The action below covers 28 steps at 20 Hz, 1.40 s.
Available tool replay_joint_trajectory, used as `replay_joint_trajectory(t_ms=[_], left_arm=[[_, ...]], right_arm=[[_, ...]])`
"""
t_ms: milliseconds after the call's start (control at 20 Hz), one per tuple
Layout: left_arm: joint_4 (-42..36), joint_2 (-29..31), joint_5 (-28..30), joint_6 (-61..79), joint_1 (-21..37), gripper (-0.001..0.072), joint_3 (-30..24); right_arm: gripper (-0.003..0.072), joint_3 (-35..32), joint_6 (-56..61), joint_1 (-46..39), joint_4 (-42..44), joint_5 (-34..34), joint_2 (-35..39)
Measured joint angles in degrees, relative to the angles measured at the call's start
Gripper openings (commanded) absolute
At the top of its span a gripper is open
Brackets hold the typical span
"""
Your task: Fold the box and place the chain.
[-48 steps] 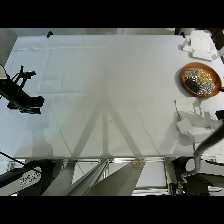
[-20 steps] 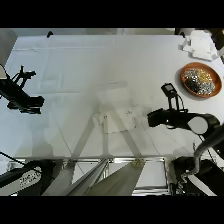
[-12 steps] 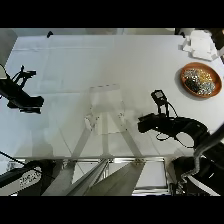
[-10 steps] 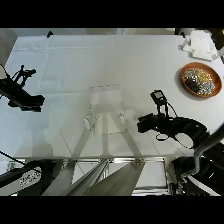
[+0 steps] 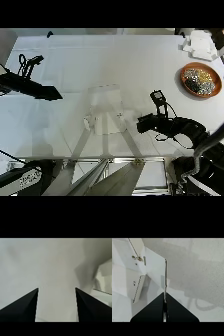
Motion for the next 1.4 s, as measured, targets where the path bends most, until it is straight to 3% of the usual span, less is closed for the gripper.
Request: replay_joint_trajectory(t_ms=[150, 400, 500, 1050, 1100, 1400], left_arm=[[-7.48, -0.85, -0.66, 10.45, -3.13, 0.0506, -0.04], [-11.8, -6.86, -0.98, 21.11, -10.12, 0.0521, -0.15], [-12.96, -9.86, -0.37, 23.02, -11.58, 0.0648, -0.13], [-24.24, -20.55, 1.16, 32.96, -15.91, 0.0625, -0.13], [-24.83, -20.98, 1.18, 33.66, -16.39, 0.0606, -0.13], [-23.47, -21.9, 1.16, 35.32, -17.38, 0.0242, -0.13]], right_arm=[[0.0009, 0.0, 0.0, 0.0, 0.04, -0.02, 0.0], [0.0009, 0.0, 0.02, 0.0, 0.48, -0.02, 0.0], [0.0009, 0.0, 0.02, 0.0, 0.59, -0.02, 0.0], [0.001, -0.02, 0.02, 0.0, 0.7, -0.02, 0.0], [0.001, -0.02, 0.02, 0.0, 0.7, -0.02, 0.0], [0.001, -0.02, 0.04, 0.0, 0.72, -0.02, 0.0]])
